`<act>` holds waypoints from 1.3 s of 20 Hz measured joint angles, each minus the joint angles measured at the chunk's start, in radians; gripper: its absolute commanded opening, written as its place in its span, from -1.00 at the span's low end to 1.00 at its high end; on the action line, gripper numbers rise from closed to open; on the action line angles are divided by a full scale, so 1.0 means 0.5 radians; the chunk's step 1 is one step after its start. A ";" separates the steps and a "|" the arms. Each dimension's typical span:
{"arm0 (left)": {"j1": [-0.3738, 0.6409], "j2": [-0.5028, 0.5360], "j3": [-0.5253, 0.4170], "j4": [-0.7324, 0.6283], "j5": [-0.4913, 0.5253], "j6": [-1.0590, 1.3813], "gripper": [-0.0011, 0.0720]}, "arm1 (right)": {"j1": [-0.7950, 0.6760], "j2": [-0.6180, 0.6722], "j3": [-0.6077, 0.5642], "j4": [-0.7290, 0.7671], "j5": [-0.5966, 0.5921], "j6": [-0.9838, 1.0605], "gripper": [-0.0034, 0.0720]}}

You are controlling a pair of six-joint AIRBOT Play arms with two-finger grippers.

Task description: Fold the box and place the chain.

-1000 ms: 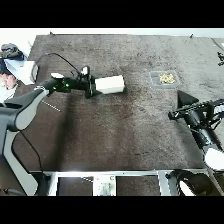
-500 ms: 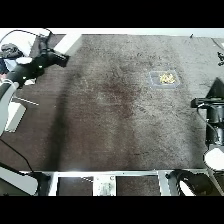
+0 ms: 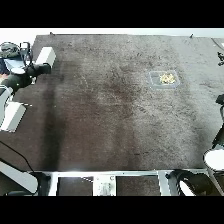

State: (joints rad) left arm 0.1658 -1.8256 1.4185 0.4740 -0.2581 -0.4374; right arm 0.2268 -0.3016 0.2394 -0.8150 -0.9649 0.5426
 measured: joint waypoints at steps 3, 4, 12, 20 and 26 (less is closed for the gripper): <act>0.016 -0.079 -0.005 0.072 0.062 -0.037 -0.95 | 0.000 0.000 0.000 -0.001 -0.056 0.000 -0.87; 0.014 -0.099 -0.005 0.089 0.075 -0.044 -0.94 | 0.000 0.000 0.000 -0.001 -0.069 0.000 -0.87; 0.018 -0.182 -0.048 0.139 0.143 -0.064 -0.95 | 0.000 0.000 0.000 -0.002 -0.095 0.000 -0.87; 0.008 -0.173 -0.161 0.185 0.221 -0.227 -0.94 | 0.000 0.000 0.000 -0.002 -0.098 0.000 -0.87; 0.009 -0.166 -0.188 0.230 0.222 -0.216 0.73 | 0.000 0.000 0.000 -0.002 -0.098 0.000 -0.87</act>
State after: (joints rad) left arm 0.1703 -1.9083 1.3247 0.5892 -0.1471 -0.5453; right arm 0.2268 -0.3016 0.2394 -0.8158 -1.0142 0.5426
